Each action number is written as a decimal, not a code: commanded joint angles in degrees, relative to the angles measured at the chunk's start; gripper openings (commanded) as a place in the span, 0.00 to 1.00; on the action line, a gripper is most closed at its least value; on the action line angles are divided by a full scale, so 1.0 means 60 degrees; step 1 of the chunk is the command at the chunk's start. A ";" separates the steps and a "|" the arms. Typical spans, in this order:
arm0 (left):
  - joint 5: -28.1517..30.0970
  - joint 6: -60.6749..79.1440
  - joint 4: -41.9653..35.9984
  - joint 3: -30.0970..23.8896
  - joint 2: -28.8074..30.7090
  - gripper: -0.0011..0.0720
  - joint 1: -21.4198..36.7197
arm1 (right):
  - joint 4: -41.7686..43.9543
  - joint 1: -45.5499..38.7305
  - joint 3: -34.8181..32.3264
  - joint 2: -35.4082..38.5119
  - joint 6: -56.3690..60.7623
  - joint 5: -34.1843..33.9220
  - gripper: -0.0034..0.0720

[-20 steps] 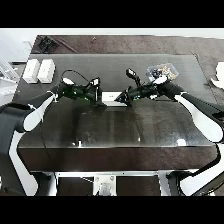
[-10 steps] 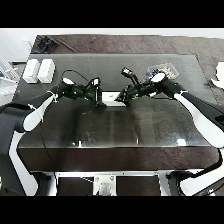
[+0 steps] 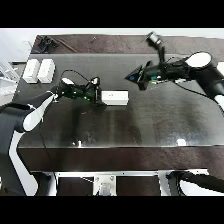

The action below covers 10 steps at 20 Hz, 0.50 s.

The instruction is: Fold the box and place the chain.

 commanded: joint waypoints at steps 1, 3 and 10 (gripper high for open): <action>-0.0237 -0.0186 -0.0087 0.0007 0.0018 0.28 -0.0007 | 0.0040 -0.0138 -0.0175 0.0627 0.0710 -0.0007 0.07; -0.0106 -0.0772 -0.0004 0.0007 0.0131 0.04 0.0102 | 0.0040 -0.0135 -0.0259 0.0645 0.0943 -0.0004 0.07; 0.0754 -0.3053 -0.0007 -0.0361 0.1931 0.03 0.1413 | 0.0040 -0.0135 -0.0270 0.0652 0.1330 -0.0004 0.07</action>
